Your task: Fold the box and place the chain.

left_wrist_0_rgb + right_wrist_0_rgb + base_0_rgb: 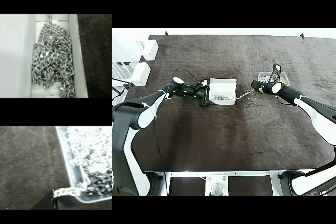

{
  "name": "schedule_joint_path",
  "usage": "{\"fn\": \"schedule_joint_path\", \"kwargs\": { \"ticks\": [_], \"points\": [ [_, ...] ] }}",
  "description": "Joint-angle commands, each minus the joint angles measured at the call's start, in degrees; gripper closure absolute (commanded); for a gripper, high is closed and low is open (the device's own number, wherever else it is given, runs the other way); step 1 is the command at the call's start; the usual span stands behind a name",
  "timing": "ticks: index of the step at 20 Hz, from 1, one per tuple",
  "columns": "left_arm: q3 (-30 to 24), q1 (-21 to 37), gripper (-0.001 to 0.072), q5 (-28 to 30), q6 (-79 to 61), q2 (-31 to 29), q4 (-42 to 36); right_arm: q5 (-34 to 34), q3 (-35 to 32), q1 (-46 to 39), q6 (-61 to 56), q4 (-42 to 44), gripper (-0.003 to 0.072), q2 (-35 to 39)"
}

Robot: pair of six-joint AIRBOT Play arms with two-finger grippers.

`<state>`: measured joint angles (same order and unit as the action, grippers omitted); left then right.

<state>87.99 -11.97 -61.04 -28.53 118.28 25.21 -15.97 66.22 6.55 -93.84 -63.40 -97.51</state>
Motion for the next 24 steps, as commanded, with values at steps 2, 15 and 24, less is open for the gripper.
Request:
{"fn": "schedule_joint_path", "kwargs": {
  "ticks": [2, 15, 24],
  "points": [
    [0.00, 0.00, 0.0400, -0.02, 0.02, 0.02, 0.00, -6.69, 0.31, 3.41, 3.96, -1.36, 0.0672, 9.55],
    [0.00, 0.00, 0.0400, 0.00, 0.00, 0.02, 0.00, -9.25, -0.63, 22.14, 4.48, -4.98, 0.0672, 30.69],
    [0.00, 0.00, 0.0400, 0.00, 0.00, 0.02, 0.00, -6.34, -1.07, 24.55, 4.37, -3.63, 0.0673, 18.80]
  ]
}}
